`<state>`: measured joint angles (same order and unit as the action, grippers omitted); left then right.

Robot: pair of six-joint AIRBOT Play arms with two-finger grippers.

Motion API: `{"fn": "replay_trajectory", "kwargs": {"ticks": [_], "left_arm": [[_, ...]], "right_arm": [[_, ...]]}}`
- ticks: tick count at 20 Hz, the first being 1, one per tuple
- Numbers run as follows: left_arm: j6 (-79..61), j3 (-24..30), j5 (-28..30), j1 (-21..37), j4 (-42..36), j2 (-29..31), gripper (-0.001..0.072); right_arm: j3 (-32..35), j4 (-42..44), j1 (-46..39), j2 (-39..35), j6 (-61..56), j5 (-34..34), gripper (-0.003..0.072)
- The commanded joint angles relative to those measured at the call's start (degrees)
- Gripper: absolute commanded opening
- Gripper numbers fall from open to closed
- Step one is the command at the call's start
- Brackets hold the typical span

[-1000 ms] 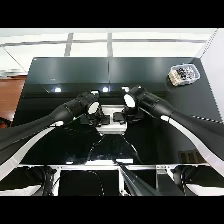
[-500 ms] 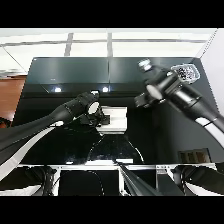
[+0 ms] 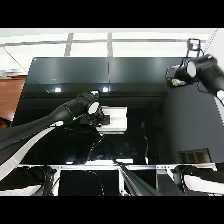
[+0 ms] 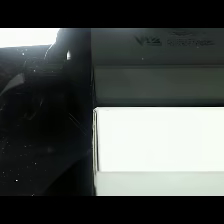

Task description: Fold the box and place the chain.

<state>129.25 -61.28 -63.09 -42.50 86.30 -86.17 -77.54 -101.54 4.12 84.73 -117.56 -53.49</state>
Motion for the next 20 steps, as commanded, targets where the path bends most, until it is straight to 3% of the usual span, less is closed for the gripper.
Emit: {"fn": "replay_trajectory", "kwargs": {"ticks": [1, 4, 6, 9, 18, 19, 20], "left_arm": [[-0.02, -0.04, 0.02, 0.04, 0.00, -0.04, 0.0031], [-0.02, -0.04, 0.00, 0.04, 0.00, -0.04, 0.0031], [0.00, -0.04, 0.02, 0.04, 0.00, -0.04, 0.0031], [-0.02, -0.04, 0.00, 0.04, 0.00, -0.04, 0.0031], [0.00, -0.04, 0.46, 0.04, 0.00, -0.04, 0.0031], [0.00, -0.04, 0.59, 0.04, 0.00, -0.04, 0.0031], [0.00, -0.04, 0.76, 0.04, 0.00, -0.04, 0.0031]], "right_arm": [[-18.93, 6.86, -5.75, 13.35, -4.50, -11.65, 0.0705], [-34.10, 11.45, -8.79, 23.85, -12.81, -20.33, 0.0703], [-37.44, 18.14, -11.28, 27.58, -16.11, -19.93, 0.0574], [-37.51, 24.30, -13.99, 29.66, -17.11, -17.53, 0.0566], [-37.51, 24.70, -14.45, 33.94, -15.39, -16.33, 0.0566], [-37.51, 24.57, -14.62, 34.25, -14.58, -16.20, 0.0512], [-37.51, 24.68, -14.71, 34.42, -13.00, -16.13, 0.0398]]}}
